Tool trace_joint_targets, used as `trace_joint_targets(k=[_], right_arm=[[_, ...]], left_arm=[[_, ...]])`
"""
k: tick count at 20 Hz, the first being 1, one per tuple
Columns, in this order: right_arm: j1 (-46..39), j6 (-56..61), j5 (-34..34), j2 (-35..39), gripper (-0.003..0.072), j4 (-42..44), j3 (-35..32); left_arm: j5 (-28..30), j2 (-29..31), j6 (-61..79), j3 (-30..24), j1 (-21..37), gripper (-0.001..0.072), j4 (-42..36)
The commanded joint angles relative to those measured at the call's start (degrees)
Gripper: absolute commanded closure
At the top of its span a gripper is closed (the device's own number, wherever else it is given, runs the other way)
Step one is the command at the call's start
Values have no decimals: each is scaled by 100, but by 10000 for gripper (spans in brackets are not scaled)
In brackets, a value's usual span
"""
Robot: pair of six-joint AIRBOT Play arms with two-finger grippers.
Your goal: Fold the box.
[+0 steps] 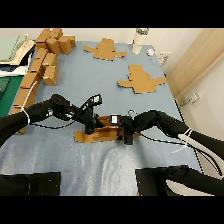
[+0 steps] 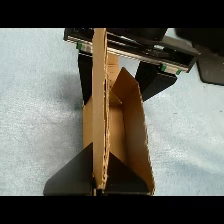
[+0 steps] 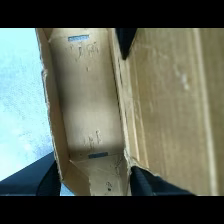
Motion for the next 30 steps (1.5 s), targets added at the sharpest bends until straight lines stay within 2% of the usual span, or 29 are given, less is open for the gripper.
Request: trace_joint_targets(k=[1,22,24,25,28,30], right_arm=[[4,4,-15,-31,182,4,-2],[0,9,-9,-48,182,4,-2],[0,9,-11,-48,181,2,-2],[0,9,-11,-48,182,2,-2],[0,9,-13,-48,181,2,-2],[0,7,-13,-44,181,2,-2]], left_arm=[[0,0,0,4,0,698,0],[153,2,-2,4,7,687,-74],[393,4,-238,9,13,139,-83],[529,11,-568,15,15,73,-72],[535,181,-1233,15,197,77,398],[422,470,-2201,15,422,76,1165]])
